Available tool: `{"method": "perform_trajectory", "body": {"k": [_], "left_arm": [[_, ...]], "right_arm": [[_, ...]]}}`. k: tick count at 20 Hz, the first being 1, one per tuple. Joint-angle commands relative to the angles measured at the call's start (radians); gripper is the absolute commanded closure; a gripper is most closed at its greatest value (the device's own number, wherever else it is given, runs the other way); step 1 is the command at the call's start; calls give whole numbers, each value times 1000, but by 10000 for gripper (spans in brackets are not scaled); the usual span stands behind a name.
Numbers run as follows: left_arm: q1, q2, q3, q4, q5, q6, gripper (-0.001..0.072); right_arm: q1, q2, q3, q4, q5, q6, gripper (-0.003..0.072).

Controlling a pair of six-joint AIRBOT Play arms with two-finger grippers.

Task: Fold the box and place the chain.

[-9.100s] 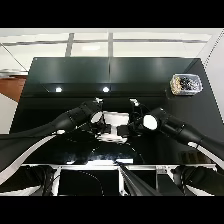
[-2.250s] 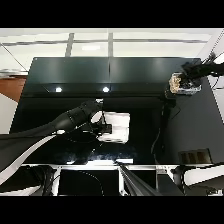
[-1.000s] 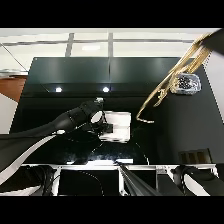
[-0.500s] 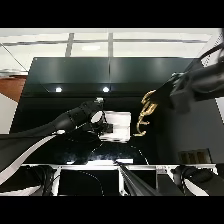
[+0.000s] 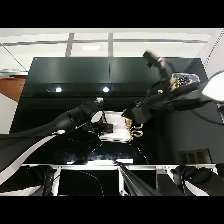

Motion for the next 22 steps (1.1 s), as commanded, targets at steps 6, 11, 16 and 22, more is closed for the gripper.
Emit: {"method": "perform_trajectory", "body": {"k": [6, 11, 16, 22], "left_arm": [[0, 0, 0, 0, -1, 0, 677], [0, 0, 0, 0, -1, 0, 677], [0, -1, 0, 1, 4, 0, 677], [0, -1, 0, 4, 3, 0, 677]], "right_arm": [[-188, 3, -127, -127, -90, -4, 192], [-418, 4, -211, -455, -312, 80, 113], [-428, -188, -231, -578, -595, 254, -14], [-418, -453, -81, -802, -583, 478, -9]]}}
